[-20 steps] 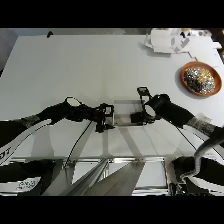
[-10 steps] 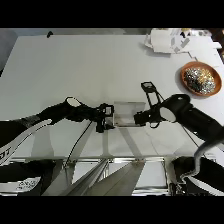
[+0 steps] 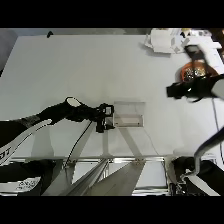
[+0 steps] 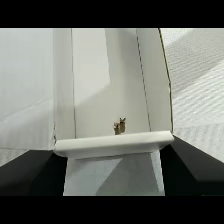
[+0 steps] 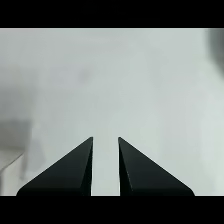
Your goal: Fold the box and place the chain.
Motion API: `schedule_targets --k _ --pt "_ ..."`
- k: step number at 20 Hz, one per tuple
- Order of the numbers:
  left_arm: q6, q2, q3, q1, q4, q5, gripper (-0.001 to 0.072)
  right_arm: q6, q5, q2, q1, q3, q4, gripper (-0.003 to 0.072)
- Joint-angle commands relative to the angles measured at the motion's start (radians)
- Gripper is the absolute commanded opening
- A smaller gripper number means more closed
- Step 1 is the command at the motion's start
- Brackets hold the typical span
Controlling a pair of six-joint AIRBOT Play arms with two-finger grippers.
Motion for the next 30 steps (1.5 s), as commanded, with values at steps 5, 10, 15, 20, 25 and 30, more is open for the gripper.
schedule_targets --k 5,10,15,20,25,30 --pt "0.000 0.001 0.001 0.000 0.000 0.000 0.0014 -0.351 -0.077 -0.320 -0.589 0.246 0.191 0.0219" --pt "0.000 0.001 0.001 0.000 0.000 0.000 0.0014 -0.341 -0.107 -0.579 -0.630 0.323 0.203 0.0355" --pt "0.000 0.001 0.001 0.000 0.000 0.000 0.0014 -0.337 -0.163 -0.724 -0.630 0.323 0.203 0.0312" --pt "0.000 0.001 0.001 0.000 0.000 0.000 0.0014 -0.333 -0.186 -0.785 -0.630 0.323 0.203 0.0290" --pt "0.000 0.001 0.001 0.000 0.000 0.000 0.0014 -0.300 -0.189 -0.799 -0.630 0.323 0.202 0.0220" --pt "0.000 0.001 0.001 0.000 0.000 0.000 0.0014 -0.285 -0.129 -0.799 -0.630 0.323 0.203 0.0045"
